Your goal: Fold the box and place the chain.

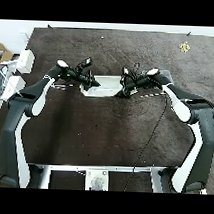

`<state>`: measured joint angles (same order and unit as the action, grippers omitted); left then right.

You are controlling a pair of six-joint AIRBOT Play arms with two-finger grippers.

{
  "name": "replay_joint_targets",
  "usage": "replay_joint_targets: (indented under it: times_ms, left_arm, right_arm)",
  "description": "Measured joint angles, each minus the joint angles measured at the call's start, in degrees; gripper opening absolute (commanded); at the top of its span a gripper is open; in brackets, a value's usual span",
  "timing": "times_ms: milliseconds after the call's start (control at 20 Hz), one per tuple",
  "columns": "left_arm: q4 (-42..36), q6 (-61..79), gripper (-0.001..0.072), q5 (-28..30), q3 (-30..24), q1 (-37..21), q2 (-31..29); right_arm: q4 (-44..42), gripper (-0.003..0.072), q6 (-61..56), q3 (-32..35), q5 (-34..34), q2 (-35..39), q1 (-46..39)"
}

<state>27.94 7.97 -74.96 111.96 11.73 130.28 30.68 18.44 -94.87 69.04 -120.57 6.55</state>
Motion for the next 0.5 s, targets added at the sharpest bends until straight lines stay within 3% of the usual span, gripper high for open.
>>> replay_joint_targets:
  times_ms: [250, 300, 350, 400, 500]
  left_arm:
    - [-0.04, 0.0, 0.0011, 0.02, 0.0, 0.0, 0.0]
    - [-0.04, 0.0, 0.0046, 0.02, 0.0, 0.0, 0.0]
    - [0.35, 0.0, 0.0308, 0.04, -0.02, 0.02, 0.0]
    - [1.6, 0.04, 0.0352, 0.7, -0.07, 0.09, 0.15]
    - [0.46, 0.0, 0.035, 0.37, 0.15, 0.0, 0.0]
  right_arm:
    - [-0.02, 0.0386, 0.0, 0.0, 0.0, 0.0, 0.0]
    - [0.0, 0.0386, 0.0, 0.0, 0.0, 0.0, 0.0]
    - [-0.17, 0.0387, 0.0, 0.0, 0.0, 0.0, 0.0]
    - [-0.22, 0.0387, 0.0, -0.02, -0.48, 0.0, 0.11]
    - [-0.22, 0.0387, 0.0, -0.02, -0.35, 0.0, 0.11]
